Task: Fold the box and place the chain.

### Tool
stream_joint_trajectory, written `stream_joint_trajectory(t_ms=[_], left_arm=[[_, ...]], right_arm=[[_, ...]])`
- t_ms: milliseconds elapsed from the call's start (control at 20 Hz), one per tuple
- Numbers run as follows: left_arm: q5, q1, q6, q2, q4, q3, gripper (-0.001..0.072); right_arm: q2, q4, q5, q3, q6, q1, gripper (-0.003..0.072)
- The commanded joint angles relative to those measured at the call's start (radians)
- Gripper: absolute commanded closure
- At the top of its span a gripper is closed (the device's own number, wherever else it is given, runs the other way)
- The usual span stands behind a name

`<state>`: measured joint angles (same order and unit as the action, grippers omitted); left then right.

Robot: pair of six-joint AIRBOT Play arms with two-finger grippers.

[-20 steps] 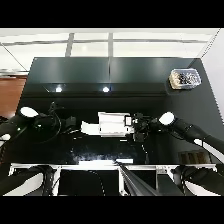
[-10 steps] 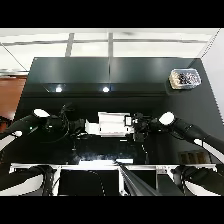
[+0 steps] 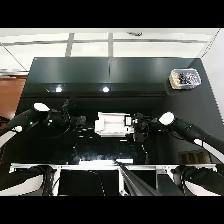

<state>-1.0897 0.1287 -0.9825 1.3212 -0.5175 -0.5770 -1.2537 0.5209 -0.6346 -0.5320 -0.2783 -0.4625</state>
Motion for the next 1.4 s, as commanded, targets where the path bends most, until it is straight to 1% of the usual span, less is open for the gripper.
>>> stream_joint_trajectory(t_ms=[0,50,100,150,300,500,600,750,950,1000,1200,1350], left_arm=[[-0.033,0.001,0.018,0.0,0.003,-0.041,0.0127],[-0.034,0.002,0.033,0.0,0.006,-0.046,0.0106],[-0.035,0.004,0.04,0.0,0.006,-0.05,0.0026],[-0.035,0.01,0.039,0.0,0.006,-0.052,0.0013],[-0.02,0.065,0.039,0.0,0.005,-0.056,0.0014],[0.093,0.179,-0.072,0.0,-0.022,-0.1,0.0016],[0.138,0.237,-0.214,0.0,-0.09,-0.133,0.0016],[0.179,0.306,-0.432,0.0,-0.231,-0.179,0.0018],[0.187,0.364,-0.629,0.0,-0.444,-0.222,0.0025],[0.186,0.371,-0.647,0.0,-0.464,-0.226,0.0025],[0.181,0.39,-0.682,0.0,-0.468,-0.227,0.0027],[0.184,0.428,-0.783,0.0,-0.508,-0.227,0.0029]], right_arm=[[0.0,0.0,0.0,0.0,0.0,-0.001,0.0222],[0.0,0.0,0.0,0.0,0.0,-0.001,0.0221],[0.0,0.0,0.0,0.0,0.0,-0.001,0.0221],[0.0,0.0,0.0,0.0,0.0,-0.001,0.0221],[0.0,0.0,0.0,0.0,0.0,-0.001,0.0221],[0.0,0.0,0.0,0.0,0.0,-0.001,0.0221],[0.0,0.0,0.0,0.0,0.0,-0.001,0.0221],[0.0,0.0,0.0,0.001,0.0,-0.001,0.0222],[0.0,0.0,0.0,0.001,0.0,-0.001,0.0222],[0.0,0.0,0.0,0.0,0.001,-0.001,0.0221],[0.0,0.0,0.0,0.0,0.001,-0.001,0.0221],[0.0,0.0,0.0,0.0,0.001,-0.001,0.0221]])
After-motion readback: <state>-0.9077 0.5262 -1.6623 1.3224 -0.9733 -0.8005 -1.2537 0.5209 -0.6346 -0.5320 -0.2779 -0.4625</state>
